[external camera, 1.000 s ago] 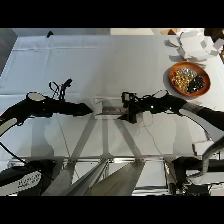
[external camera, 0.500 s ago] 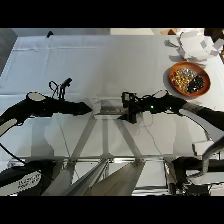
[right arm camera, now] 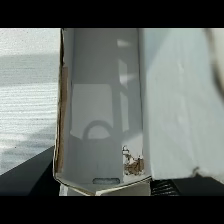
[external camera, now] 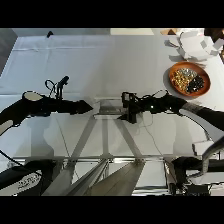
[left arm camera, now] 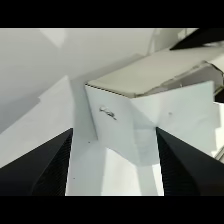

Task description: Fold the box and place the chain.

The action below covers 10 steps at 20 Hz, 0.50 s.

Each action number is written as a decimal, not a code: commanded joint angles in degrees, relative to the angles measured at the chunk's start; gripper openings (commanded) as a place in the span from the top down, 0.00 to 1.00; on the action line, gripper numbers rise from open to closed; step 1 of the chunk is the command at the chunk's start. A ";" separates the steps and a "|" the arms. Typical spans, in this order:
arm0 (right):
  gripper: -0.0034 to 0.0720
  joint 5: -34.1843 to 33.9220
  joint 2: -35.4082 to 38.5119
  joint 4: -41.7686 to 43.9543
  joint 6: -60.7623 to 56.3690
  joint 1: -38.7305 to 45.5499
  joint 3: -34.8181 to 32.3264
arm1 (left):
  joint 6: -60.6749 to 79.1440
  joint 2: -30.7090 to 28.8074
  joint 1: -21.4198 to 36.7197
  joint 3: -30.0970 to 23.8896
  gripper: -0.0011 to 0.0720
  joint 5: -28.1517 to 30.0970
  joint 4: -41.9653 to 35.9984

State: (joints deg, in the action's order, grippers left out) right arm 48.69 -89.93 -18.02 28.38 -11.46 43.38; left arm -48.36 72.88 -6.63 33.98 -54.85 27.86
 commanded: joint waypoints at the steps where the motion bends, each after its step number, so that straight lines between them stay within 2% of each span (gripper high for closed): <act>1: 0.35 0.00 -0.02 0.00 -0.02 -0.02 0.04 | 1.27 -0.07 -1.77 0.02 0.18 0.96 0.00; 10: 0.35 0.00 -0.02 0.00 -0.02 -0.02 0.04 | 2.05 2.36 -6.78 0.02 0.18 6.56 -2.03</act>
